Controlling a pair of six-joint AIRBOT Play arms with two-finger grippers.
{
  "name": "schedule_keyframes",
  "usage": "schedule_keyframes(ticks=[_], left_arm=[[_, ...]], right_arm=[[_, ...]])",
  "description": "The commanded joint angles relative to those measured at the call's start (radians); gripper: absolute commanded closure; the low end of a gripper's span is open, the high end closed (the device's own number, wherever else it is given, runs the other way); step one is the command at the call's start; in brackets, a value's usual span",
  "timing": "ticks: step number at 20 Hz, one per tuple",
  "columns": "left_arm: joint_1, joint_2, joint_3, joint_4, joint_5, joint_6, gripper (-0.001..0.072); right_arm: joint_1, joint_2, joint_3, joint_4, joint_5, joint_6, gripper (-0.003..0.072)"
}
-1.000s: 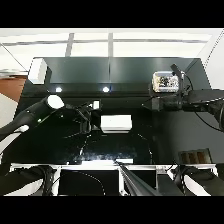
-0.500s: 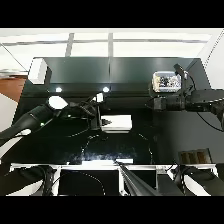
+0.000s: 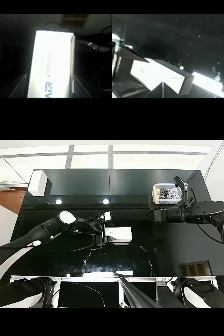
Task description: Fold the box and place the chain.
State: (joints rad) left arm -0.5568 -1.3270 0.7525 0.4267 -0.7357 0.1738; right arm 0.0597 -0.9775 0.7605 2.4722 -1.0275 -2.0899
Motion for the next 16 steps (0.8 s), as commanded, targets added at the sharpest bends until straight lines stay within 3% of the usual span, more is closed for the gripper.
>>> schedule_keyframes(ticks=[1, 11, 15, 16], left_arm=[[-0.004, -0.006, 0.0, 0.026, -0.005, -0.001, 0.0002], [-0.005, -0.079, 0.0, 0.026, -0.003, -0.003, 0.0002], [-0.054, -0.093, 0.0, 0.081, 0.126, -0.12, 0.0004], [-0.067, -0.093, 0.004, 0.102, 0.133, -0.126, 0.0059]], right_arm=[[0.0, 0.001, 0.001, -0.002, 0.003, 0.0, 0.0667], [0.0, 0.001, 0.0, -0.002, 0.003, 0.0, 0.0667], [0.0, 0.0, 0.0, -0.002, 0.003, 0.0, 0.0667], [0.0, 0.001, 0.0, -0.002, 0.003, 0.0, 0.0667]])
